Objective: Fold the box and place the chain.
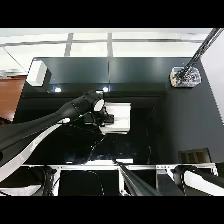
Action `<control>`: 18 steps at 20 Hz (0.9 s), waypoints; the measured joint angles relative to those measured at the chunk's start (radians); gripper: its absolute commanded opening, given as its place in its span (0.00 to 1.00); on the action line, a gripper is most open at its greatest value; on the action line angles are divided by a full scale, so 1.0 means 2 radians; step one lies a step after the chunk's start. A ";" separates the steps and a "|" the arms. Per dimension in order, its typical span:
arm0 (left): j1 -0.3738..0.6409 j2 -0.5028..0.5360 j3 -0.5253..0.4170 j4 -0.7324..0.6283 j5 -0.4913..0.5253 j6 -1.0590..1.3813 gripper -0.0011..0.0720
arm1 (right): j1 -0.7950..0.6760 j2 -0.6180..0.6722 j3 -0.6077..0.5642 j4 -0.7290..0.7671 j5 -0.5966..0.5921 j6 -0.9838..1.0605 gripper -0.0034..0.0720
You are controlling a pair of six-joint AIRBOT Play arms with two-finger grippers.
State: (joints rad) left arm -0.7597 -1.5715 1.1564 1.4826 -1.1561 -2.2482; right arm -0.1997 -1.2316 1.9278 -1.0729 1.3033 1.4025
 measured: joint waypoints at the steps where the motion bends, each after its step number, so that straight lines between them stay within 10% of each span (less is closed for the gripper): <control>1: 0.000 0.000 0.000 0.000 0.000 0.000 0.05 | 0.010 0.019 -0.001 0.007 0.002 -0.001 0.06; 12: 0.000 0.000 0.000 -0.001 0.001 0.000 0.05 | 0.205 0.090 -0.031 0.037 0.121 0.027 0.07; 18: 0.000 0.000 0.000 0.000 0.000 0.000 0.05 | 0.305 0.091 -0.119 0.055 0.073 0.036 0.07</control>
State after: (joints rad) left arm -0.7597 -1.5715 1.1564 1.4834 -1.1553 -2.2482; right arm 0.4110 -1.0504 1.6901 -0.9630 1.4494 1.4750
